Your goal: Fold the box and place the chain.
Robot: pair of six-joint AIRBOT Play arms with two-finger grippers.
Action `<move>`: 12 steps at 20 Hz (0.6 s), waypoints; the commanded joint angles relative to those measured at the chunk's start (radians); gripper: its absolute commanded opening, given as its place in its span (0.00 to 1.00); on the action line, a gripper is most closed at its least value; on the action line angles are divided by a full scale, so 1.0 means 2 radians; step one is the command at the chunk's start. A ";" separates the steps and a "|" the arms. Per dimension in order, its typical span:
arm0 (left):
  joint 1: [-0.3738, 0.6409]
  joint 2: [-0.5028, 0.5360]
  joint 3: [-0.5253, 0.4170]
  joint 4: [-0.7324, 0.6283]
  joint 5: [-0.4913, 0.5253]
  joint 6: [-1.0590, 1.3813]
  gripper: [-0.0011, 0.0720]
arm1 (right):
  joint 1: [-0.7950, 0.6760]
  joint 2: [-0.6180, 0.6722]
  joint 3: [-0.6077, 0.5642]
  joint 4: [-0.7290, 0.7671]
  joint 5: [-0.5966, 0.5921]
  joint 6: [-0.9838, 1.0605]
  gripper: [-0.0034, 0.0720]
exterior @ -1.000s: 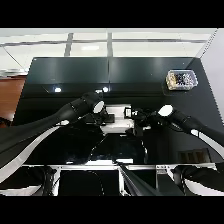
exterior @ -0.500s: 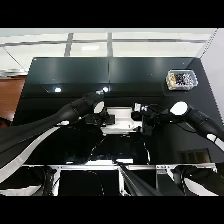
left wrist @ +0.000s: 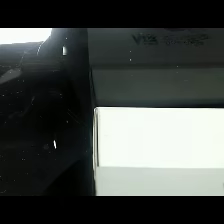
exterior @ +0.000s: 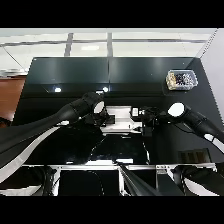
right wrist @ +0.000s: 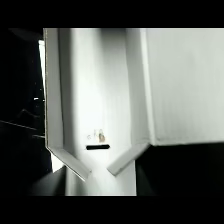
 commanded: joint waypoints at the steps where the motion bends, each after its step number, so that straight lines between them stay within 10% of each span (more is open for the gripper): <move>1: 0.000 0.000 0.000 0.000 0.000 0.000 0.05 | 0.012 -0.006 0.000 0.000 -0.008 -0.006 0.38; 10: 0.000 0.000 0.000 -0.011 0.001 0.000 0.05 | 0.035 -0.027 0.000 0.113 -0.008 -0.003 0.27; 11: 0.000 0.000 0.000 -0.011 0.000 0.000 0.05 | 0.036 -0.029 0.000 0.116 -0.010 -0.003 0.29; 12: 0.000 0.000 0.000 -0.011 0.000 0.000 0.05 | 0.036 -0.031 0.000 0.116 -0.015 0.006 0.57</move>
